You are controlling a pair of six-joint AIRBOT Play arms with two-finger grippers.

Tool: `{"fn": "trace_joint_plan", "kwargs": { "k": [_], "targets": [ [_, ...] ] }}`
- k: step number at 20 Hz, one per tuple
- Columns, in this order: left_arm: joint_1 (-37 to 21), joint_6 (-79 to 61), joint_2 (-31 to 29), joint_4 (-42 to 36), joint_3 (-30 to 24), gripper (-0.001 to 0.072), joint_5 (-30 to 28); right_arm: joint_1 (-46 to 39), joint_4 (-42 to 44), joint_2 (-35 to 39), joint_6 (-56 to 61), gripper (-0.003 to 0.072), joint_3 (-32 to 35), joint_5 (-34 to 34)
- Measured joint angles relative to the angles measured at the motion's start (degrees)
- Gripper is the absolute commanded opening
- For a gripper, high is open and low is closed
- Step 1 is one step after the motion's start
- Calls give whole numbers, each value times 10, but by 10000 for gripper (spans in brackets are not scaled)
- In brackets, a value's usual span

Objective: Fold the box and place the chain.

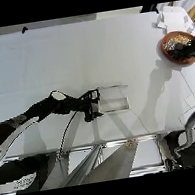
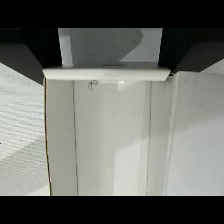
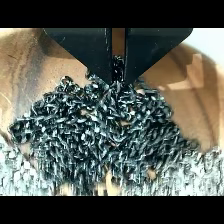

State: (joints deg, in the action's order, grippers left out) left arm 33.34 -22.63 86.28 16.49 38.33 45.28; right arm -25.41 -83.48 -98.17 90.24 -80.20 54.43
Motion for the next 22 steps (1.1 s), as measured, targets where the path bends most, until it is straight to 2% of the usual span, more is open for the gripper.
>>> {"fn": "trace_joint_plan", "kwargs": {
  "k": [6,12,13,15,22],
  "targets": [
    [0,0,0,0,0,135,0,0,0,103,-53,19,0,52],
    [0,0,0,0,0,135,0,0,24,247,-127,20,0,151],
    [0,0,0,0,0,135,0,0,26,250,-128,20,0,154],
    [0,0,0,0,0,135,0,0,79,319,-152,20,0,199],
    [0,0,0,0,0,135,0,5,199,428,-179,20,0,296]
  ]
}}
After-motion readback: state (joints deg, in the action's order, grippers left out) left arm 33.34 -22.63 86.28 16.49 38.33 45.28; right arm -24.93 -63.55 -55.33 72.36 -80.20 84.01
